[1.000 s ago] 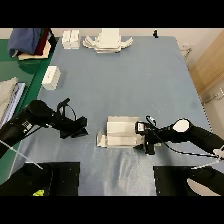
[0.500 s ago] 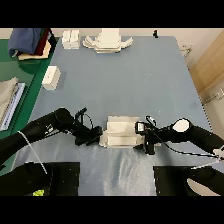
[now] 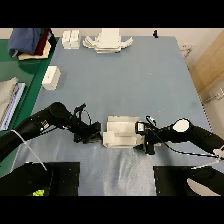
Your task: Fold the box.
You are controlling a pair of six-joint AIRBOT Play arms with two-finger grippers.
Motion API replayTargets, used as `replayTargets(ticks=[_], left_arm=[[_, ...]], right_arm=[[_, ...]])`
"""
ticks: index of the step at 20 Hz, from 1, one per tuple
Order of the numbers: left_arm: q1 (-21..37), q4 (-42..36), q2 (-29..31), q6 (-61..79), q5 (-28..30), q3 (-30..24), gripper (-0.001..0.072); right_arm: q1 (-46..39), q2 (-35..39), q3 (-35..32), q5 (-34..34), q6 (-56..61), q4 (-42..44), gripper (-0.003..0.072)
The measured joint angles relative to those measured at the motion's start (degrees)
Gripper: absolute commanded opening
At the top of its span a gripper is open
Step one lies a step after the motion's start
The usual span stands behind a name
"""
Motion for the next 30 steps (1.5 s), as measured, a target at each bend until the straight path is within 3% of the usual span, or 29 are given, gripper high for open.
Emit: replayTargets(ticks=[9, 16, 22, 26, 30], left_arm=[[1.03, -3.78, 0.52, 4.76, -0.52, 0.24, 0.0372], [-1.38, -5.62, -0.68, 6.86, 6.84, 0.24, 0.0371], [-3.17, -6.45, -0.96, 6.08, 9.31, 0.28, 0.0371], [-8.7, -0.26, -1.03, -1.22, 9.66, 1.25, 0.0371], [-14.49, 10.82, -1.11, -13.07, 9.99, 4.42, 0.0369]], right_arm=[[0.0, 0.0, 0.0, 0.02, 0.0, -0.02, 0.0514], [0.0, 0.0, 0.0, 0.02, 0.0, -0.02, 0.0514], [0.0, 0.0, 0.0, 0.02, 0.0, -0.02, 0.0513], [0.0, 0.0, 0.0, 0.02, 0.0, -0.02, 0.0514], [0.0, 0.0, 0.0, 0.0, 0.0, -0.02, 0.0513]])
